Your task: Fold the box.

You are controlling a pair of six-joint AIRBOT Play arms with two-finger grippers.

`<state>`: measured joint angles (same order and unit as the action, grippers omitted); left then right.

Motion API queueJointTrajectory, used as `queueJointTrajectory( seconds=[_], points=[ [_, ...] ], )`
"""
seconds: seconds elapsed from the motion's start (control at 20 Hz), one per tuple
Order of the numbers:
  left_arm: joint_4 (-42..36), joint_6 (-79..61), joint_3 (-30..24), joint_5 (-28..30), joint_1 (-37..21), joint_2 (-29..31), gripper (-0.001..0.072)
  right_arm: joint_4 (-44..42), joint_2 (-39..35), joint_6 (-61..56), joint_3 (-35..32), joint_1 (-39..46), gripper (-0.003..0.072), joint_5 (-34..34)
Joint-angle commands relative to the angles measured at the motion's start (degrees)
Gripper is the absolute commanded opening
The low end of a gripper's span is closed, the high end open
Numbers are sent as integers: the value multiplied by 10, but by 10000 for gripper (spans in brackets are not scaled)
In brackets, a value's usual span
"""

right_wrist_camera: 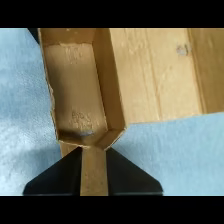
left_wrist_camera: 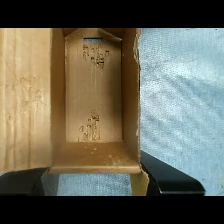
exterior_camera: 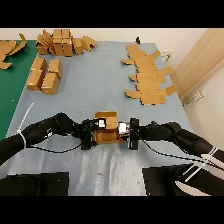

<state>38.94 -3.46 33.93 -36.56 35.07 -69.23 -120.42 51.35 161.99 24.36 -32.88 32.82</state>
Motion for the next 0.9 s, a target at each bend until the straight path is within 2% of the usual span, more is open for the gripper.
queueJointTrajectory(
  seconds=[0.0, 0.45, 0.5, 0.55, 0.7, 0.75, 0.8, 0.85],
  points=[
    [0, 0, 0, 0, 0, 0, 513, -47, 16, 1, 0, -9, 160, -12],
    [0, 0, 0, 0, 0, 0, 513, -49, 30, 1, 0, -54, 170, -63],
    [0, 0, 0, 0, 0, 0, 513, -49, 30, 1, 0, -55, 191, -63],
    [0, 0, 0, 0, 0, 0, 513, -50, 30, 1, 0, -55, 302, -63],
    [0, 0, 0, 0, 0, 0, 513, -49, 30, 1, 0, -55, 345, -64],
    [0, 0, 0, 0, 0, 0, 513, -49, 30, 1, 0, -55, 458, -64],
    [0, 0, 0, 0, 0, 0, 513, -49, 33, 2, 0, -55, 492, -64],
    [0, 0, 0, 0, 0, 0, 514, -49, 37, 3, 0, -55, 492, -64]
  ],
)
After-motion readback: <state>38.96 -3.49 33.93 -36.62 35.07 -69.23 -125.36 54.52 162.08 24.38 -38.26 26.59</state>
